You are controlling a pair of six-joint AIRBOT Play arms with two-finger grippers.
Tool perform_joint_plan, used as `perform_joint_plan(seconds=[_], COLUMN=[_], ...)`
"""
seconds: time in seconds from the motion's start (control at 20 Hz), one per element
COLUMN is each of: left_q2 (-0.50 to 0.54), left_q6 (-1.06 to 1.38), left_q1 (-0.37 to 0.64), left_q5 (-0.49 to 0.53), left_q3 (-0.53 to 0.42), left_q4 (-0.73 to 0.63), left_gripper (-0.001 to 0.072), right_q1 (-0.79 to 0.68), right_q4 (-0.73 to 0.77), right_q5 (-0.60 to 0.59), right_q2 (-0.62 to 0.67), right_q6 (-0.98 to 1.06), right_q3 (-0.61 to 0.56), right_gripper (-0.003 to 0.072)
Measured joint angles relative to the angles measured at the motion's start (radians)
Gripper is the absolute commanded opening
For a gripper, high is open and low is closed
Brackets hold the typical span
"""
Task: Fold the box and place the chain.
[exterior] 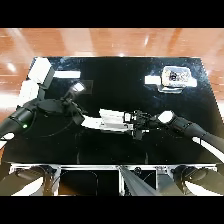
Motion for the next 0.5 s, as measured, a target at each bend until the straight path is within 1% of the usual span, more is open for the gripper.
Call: perform_joint_plan(seconds=[0.2, 0.3, 0.5], left_q2=[-0.019, -0.03, -0.076], left_q6=[-0.215, -0.268, -0.439], left_q1=[0.147, 0.183, 0.211], left_q5=[0.129, 0.154, 0.155], left_q3=[-0.005, -0.006, -0.007], left_q4=[0.008, 0.01, -0.001], left_gripper=[0.0026, 0.0027, 0.0026], right_q1=[0.0, 0.0, 0.0], right_q4=[0.0, 0.0, 0.0], right_q5=[0.0, 0.0, 0.0], right_q2=[0.0, 0.0, 0.0], right_q6=[0.0, 0.0, 0.0], right_q3=[0.0, 0.0, 0.0], right_gripper=[0.0514, 0.0514, 0.0514])
